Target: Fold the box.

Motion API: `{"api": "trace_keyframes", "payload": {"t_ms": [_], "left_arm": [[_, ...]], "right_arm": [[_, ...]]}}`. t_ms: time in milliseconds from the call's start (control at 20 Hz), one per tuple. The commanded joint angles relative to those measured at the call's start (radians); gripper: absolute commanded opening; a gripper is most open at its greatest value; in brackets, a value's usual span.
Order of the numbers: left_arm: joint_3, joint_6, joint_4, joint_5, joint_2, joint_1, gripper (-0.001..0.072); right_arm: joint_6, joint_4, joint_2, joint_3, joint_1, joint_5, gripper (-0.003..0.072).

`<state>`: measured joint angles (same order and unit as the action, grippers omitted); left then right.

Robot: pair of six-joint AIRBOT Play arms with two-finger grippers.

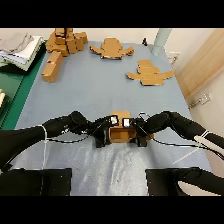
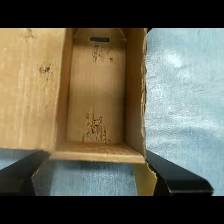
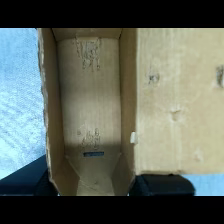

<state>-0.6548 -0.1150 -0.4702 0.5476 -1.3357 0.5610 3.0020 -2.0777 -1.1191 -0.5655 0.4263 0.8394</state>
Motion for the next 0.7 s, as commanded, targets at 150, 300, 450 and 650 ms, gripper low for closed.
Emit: {"api": "trace_keyframes", "payload": {"t_ms": [150, 300, 450, 650], "left_arm": [[-0.004, 0.009, -0.01, -0.014, 0.0, 0.012, 0.0687], [-0.004, 0.003, -0.021, 0.002, 0.0, 0.019, 0.0594], [-0.003, -0.002, -0.032, 0.02, 0.0, 0.019, 0.0414], [-0.004, -0.001, -0.032, 0.018, 0.0, 0.018, 0.042]], "right_arm": [[0.0, 0.0, 0.001, 0.0, 0.0, 0.0, 0.0522], [0.0, 0.0, 0.001, 0.0, 0.0, 0.0, 0.0522], [0.0, 0.0, 0.001, 0.0, 0.0, 0.0, 0.0522], [0.0, 0.0, 0.001, 0.0, 0.0, 0.0, 0.0522]]}}
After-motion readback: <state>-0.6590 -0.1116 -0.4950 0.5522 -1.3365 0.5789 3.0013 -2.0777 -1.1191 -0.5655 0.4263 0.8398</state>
